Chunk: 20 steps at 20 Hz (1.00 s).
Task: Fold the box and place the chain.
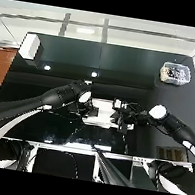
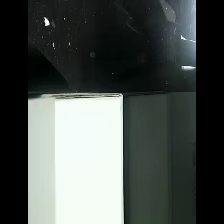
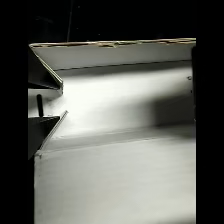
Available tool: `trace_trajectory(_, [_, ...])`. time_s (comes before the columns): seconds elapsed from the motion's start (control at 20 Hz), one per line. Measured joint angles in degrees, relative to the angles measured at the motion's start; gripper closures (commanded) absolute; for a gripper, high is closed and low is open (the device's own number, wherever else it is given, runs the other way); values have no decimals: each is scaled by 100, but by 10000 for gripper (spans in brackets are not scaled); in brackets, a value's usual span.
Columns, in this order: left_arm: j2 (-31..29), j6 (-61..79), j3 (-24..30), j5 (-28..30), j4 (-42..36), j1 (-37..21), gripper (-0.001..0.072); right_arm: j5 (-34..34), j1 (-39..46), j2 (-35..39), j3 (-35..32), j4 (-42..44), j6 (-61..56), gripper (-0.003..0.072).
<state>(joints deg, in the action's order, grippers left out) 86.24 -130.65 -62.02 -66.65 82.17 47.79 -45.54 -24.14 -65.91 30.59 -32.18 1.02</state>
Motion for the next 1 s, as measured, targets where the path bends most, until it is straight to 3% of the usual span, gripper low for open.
trace_trajectory(0.15, [0,0,0,4,-7,0,686,22,0,-103,0,234,0,449])
trace_trajectory(0.2, [0,0,0,7,-11,0,687,22,0,-118,0,271,-2,161])
trace_trajectory(0.25, [0,-2,0,26,-17,0,686,37,0,-133,0,323,-17,272])
trace_trajectory(0.3, [0,-2,0,20,-20,0,686,42,0,-140,0,334,-44,459])
trace_trajectory(0.35, [0,-2,0,17,-11,0,686,48,0,-144,0,337,-92,282])
trace_trajectory(0.4, [0,-2,0,22,-13,0,686,28,0,-149,0,337,-107,213])
trace_trajectory(0.5, [0,0,0,20,-22,0,686,-7,4,-153,0,326,-216,685])
trace_trajectory(0.75, [0,4,0,50,-35,0,686,-723,426,271,284,-264,-1932,675])
trace_trajectory(0.9, [0,4,0,46,-35,-2,686,-1646,1290,756,667,-1115,-3620,675])
trace_trajectory(1.0, [0,4,0,46,-33,-4,686,-1884,2061,925,704,-1679,-4763,675])
